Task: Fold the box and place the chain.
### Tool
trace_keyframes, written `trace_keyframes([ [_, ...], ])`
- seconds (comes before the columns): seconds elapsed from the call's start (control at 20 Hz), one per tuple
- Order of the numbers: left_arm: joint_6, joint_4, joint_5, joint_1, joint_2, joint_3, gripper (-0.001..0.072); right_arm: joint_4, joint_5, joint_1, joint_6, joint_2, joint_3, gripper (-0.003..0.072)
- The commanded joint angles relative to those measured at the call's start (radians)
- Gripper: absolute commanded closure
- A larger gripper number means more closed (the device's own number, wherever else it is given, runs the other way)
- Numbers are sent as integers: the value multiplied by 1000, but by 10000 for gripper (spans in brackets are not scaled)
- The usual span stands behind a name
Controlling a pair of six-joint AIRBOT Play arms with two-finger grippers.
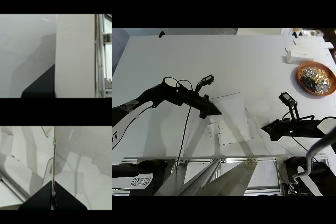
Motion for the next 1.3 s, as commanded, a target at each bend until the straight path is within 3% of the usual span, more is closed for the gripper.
trace_keyframes([
  [0.0, 22, -4, 6, -20, 14, 2, 703, 20, 3, 1, 0, 1, 2, 658],
  [0.1, 14, 55, -7, -24, 38, 43, 705, 15, 3, 1, 0, 1, 18, 496],
  [0.2, 2, 145, -13, -39, 58, 104, 705, 6, 2, 1, 0, 3, 57, 231],
  [0.25, 12, 193, -10, -53, 65, 131, 705, -5, 0, 1, 0, 5, 86, 170],
  [0.45, 127, 260, 39, -128, 61, 150, 705, -93, 2, 1, 4, 5, 209, 162],
  [0.6, 134, 304, 112, -184, 45, 150, 706, -142, -13, 1, 4, 4, 229, 162],
  [0.9, 204, 168, 202, -211, -26, 142, 708, -153, -13, 1, 4, 5, 229, 163],
  [1.1, 204, 166, 299, -211, -55, 141, 708, -153, -13, 1, 3, 4, 229, 163],
  [1.25, 204, 167, 319, -211, -73, 141, 707, -156, -22, 1, 3, 3, 227, 163],
])
